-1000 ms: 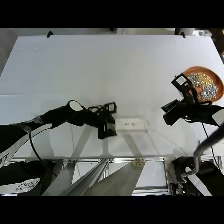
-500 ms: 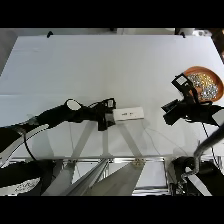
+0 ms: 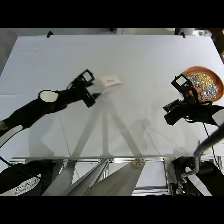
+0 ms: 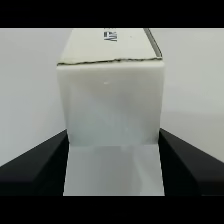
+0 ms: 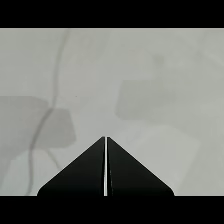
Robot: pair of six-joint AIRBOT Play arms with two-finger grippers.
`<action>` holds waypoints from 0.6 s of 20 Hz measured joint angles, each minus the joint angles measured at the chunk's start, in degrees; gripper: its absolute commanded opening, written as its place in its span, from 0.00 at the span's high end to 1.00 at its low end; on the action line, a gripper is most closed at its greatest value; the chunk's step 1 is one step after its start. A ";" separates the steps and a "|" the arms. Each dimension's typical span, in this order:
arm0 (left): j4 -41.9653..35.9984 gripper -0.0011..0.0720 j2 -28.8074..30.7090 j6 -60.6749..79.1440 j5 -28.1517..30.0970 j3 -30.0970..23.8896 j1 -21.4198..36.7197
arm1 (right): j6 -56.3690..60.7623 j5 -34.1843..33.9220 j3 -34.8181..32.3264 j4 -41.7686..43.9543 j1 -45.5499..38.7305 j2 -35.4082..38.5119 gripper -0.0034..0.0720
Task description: Fold the box and place the chain.
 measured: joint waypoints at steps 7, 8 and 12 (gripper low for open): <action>29.86 0.98 0.66 -27.28 -8.15 -0.28 17.68 | 0.00 -0.02 0.00 -0.42 0.00 0.00 0.93; 34.53 0.98 0.61 -31.26 -9.64 -0.44 20.00 | 0.00 -0.02 0.00 -0.46 0.00 0.00 0.93; 46.58 0.98 0.50 -40.92 -14.71 -2.19 29.44 | 0.00 -0.02 0.00 -0.46 0.00 0.00 0.93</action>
